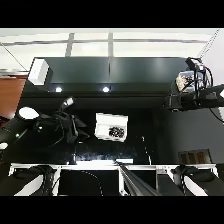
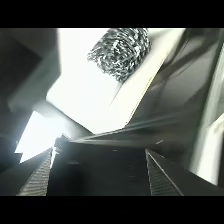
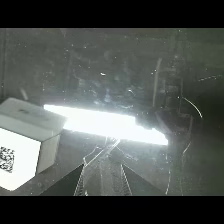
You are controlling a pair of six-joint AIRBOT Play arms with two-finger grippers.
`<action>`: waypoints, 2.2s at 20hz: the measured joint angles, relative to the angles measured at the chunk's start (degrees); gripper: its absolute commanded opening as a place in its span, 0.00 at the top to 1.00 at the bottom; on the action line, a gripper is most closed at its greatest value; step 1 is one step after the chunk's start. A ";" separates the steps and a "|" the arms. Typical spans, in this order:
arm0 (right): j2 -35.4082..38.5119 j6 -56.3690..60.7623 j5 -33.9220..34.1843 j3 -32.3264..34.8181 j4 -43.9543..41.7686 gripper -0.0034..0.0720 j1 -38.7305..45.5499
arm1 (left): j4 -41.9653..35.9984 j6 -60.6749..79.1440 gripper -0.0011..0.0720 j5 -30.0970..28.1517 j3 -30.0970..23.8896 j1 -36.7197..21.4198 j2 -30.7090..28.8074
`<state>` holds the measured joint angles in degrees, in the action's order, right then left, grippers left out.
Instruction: Fold the box and place the chain.
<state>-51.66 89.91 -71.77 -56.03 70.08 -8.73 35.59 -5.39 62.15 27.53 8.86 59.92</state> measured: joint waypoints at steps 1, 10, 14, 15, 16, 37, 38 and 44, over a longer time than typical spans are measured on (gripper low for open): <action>0.00 0.13 -0.09 0.00 0.00 0.58 0.00 | 0.61 5.38 0.02 -2.19 0.04 1.90 0.33; 0.00 0.57 -0.33 0.00 -0.13 0.58 0.00 | 3.93 22.08 0.02 -8.63 6.78 10.73 10.80; 0.00 0.57 -0.46 0.00 -0.17 0.58 0.00 | 4.11 23.10 0.02 -7.63 8.48 11.34 13.79; 0.00 0.57 -0.46 0.02 -0.17 0.58 0.00 | 3.93 23.26 0.02 -7.50 8.63 11.39 14.10; 0.00 0.55 -0.44 0.02 -0.15 0.58 0.00 | 3.58 23.37 0.02 -7.41 8.74 11.41 14.38; -9.64 -2.25 17.73 2.93 -8.15 0.57 -12.20 | -0.55 17.73 0.44 -10.67 9.07 13.75 15.28; -11.43 -3.32 19.02 2.99 -8.87 0.48 -13.38 | -0.52 17.64 0.44 -10.78 9.07 13.75 15.28; -16.85 -19.47 21.33 3.08 -12.00 0.08 -16.98 | -0.50 17.42 0.44 -11.21 9.07 13.75 15.28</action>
<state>-68.51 70.43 -50.43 -52.95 58.08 -25.71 35.09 12.03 50.94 36.60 22.61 75.20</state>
